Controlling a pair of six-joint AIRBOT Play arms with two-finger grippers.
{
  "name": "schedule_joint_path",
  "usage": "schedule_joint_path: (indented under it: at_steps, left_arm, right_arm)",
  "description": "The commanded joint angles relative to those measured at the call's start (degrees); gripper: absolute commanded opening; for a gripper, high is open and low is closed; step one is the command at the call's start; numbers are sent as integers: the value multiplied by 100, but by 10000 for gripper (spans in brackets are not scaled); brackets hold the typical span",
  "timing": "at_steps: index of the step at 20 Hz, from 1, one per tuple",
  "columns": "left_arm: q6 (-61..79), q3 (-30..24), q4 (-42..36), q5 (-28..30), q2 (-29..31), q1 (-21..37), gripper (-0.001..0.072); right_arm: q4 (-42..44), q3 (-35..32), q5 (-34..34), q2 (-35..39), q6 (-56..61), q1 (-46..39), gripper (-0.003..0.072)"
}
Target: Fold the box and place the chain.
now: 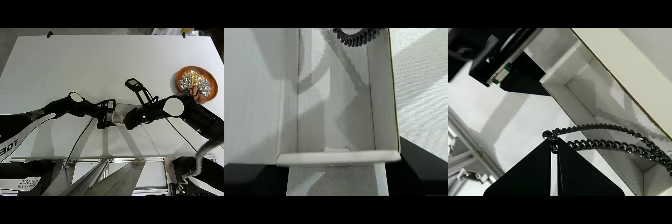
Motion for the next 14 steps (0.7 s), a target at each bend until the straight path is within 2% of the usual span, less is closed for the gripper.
schedule_joint_path:
  at_steps: [1,3,7,9,11,14]
  left_arm:
    - [2,2,2,2,2,0,330]
    - [2,2,2,2,4,0,330]
    - [2,2,2,2,4,0,330]
    - [2,2,2,2,2,0,330]
    - [2,2,2,2,4,0,330]
    - [2,2,2,2,4,0,330]
  right_arm:
    - [48,-74,66,-138,-24,7,96]
    - [42,-68,214,-66,-28,4,174]
    - [9,-50,632,496,-579,-208,172]
    - [-164,-50,1161,973,-1200,-553,129]
    - [-669,-61,1751,1414,-1919,-968,38]
    - [-1008,-160,2214,1639,-3283,-1744,15]
